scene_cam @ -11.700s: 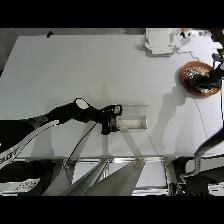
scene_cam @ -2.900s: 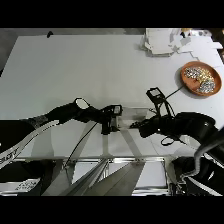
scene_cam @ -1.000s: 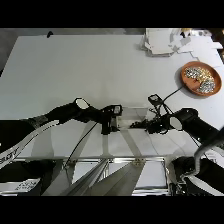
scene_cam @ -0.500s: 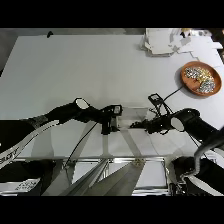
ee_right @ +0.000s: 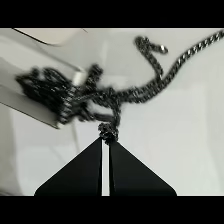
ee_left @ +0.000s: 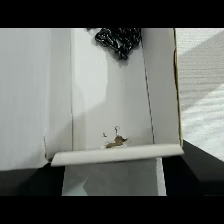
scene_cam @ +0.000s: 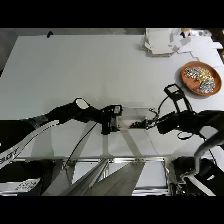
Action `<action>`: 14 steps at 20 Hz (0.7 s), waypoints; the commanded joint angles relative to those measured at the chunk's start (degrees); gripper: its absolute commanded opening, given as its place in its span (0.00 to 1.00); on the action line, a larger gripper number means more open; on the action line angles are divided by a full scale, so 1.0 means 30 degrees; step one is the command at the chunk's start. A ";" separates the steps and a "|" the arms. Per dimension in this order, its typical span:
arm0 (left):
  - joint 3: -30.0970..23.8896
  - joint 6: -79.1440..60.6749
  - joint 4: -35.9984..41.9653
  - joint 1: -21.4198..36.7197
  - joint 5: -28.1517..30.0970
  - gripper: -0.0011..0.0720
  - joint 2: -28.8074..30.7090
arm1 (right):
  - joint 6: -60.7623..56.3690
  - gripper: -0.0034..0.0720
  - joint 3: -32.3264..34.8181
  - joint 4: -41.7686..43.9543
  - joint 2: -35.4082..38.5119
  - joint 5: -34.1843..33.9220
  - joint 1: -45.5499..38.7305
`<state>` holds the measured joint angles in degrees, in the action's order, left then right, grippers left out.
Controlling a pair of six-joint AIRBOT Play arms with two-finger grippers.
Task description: Fold the box and place the chain.
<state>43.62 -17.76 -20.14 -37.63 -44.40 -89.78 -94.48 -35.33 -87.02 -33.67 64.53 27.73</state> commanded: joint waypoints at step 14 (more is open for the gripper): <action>-0.0007 0.0000 -0.0007 0.0007 0.0000 0.30 0.0007 | 0.7162 0.07 -0.2499 1.1351 -0.0576 -0.4998 0.0022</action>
<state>43.62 -17.74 -20.14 -37.63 -44.40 -89.78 -76.77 -42.74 -56.69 -33.15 50.76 27.73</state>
